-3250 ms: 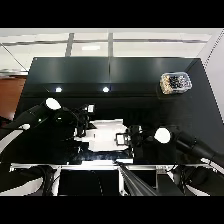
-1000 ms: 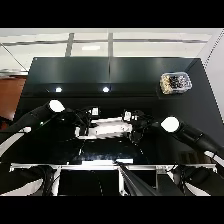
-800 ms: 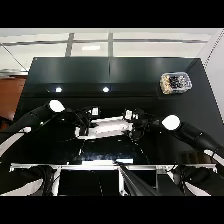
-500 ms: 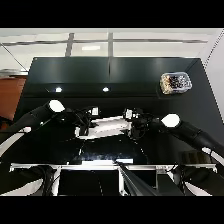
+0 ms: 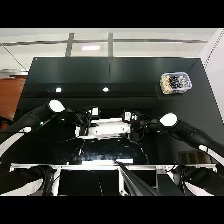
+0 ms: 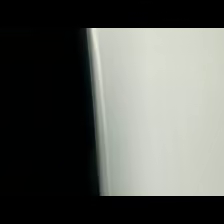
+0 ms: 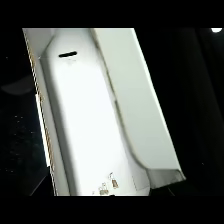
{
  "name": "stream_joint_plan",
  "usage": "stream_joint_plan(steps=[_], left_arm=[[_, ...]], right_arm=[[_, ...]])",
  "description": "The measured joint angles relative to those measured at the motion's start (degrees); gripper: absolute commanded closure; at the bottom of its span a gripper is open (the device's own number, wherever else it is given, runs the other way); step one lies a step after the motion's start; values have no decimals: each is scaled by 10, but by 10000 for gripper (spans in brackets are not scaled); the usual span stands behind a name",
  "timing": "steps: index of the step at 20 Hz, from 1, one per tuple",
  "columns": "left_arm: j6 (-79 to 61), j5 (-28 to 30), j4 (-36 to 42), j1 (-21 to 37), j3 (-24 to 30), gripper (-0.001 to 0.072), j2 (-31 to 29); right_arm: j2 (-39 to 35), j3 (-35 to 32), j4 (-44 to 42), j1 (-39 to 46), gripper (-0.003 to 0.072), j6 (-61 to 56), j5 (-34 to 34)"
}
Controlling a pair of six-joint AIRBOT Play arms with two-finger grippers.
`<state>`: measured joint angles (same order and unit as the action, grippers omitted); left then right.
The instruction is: Fold the box and place the chain.
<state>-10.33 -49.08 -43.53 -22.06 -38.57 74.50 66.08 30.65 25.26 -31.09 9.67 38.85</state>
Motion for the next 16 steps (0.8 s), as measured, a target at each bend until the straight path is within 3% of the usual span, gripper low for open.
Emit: stream_joint_plan(steps=[16], left_arm=[[17,-10,0,0,0,680,0]], right_arm=[[52,-1,10,-6,-25,15,12]])
